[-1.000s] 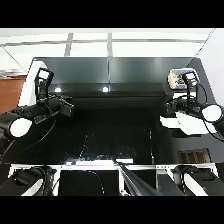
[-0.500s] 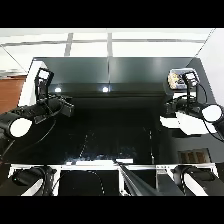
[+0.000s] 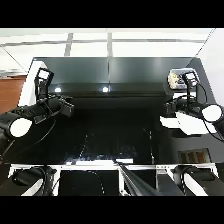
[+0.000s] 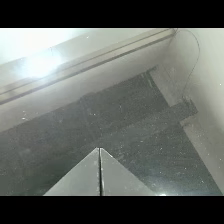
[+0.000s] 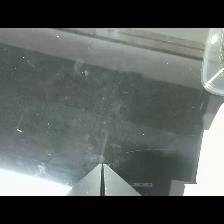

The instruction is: Fold the box and place the chain.

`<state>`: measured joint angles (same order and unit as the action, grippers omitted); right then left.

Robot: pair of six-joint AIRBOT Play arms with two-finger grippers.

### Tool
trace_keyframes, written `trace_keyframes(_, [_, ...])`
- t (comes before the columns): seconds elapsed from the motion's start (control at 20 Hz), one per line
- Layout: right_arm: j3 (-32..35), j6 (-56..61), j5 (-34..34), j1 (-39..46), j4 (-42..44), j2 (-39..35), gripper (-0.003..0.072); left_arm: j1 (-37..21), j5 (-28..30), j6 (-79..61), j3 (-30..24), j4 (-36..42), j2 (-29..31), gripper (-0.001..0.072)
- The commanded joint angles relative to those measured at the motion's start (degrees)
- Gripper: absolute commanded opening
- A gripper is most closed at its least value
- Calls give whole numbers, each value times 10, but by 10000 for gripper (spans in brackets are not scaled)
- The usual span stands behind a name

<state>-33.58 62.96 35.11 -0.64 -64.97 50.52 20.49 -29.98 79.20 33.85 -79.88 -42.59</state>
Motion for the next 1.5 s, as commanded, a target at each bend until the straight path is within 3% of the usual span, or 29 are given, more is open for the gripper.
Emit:
trace_keyframes(0.0, [0, 0, 0, -1, 21, 0, 14, 0, 0, 0, 0, 0, -1, 23])
trace_keyframes(0.1, [0, 0, -4, -1, 66, 0, 13, 0, 4, 0, 0, 0, -6, 28])
trace_keyframes(0.15, [0, 0, -8, -1, 76, 0, 14, 0, 9, 0, 0, 0, -14, 188])
trace_keyframes(0.2, [0, 0, -6, -1, 76, 1, 43, 0, 14, 0, 0, 0, -24, 516])
trace_keyframes(0.25, [0, 0, 3, -1, 76, 2, 419, 0, 23, 2, 0, 0, -38, 713])
trace_keyframes(0.3, [0, 1, 20, -1, 75, 3, 717, -4, 28, 2, 0, -1, -51, 714])
trace_keyframes(0.4, [-10, 51, 64, 10, 38, 3, 716, -21, 5, 12, 12, -2, -75, 714])
trace_keyframes(0.45, [-25, 128, 80, 28, -34, 3, 716, -35, -20, 31, 23, -2, -84, 713])
trace_keyframes(0.55, [-58, 242, 97, 93, -183, 5, 714, -70, -69, 85, 43, -2, -96, 714])
trace_keyframes(0.65, [-96, 294, 97, 201, -259, 22, 714, -101, -101, 130, 49, 0, -99, 713])
trace_keyframes(0.85, [-214, 329, 144, 442, -204, 106, 714, -114, -129, 129, 49, 11, -99, 714])
trace_keyframes(1.0, [-310, 224, 223, 551, -158, 202, 714, -114, -129, 130, 49, 34, -99, 713])
trace_keyframes(1.1, [-349, 117, 298, 591, -94, 276, 714, -114, -129, 130, 49, 46, -100, 713])
trace_keyframes(1.2, [-368, -38, 389, 613, 28, 345, 714, -114, -125, 130, 49, 56, -101, 713])
trace_keyframes(1.45, [-374, -143, 378, 584, 47, 431, 713, -114, -124, 130, 49, 75, -101, 713])
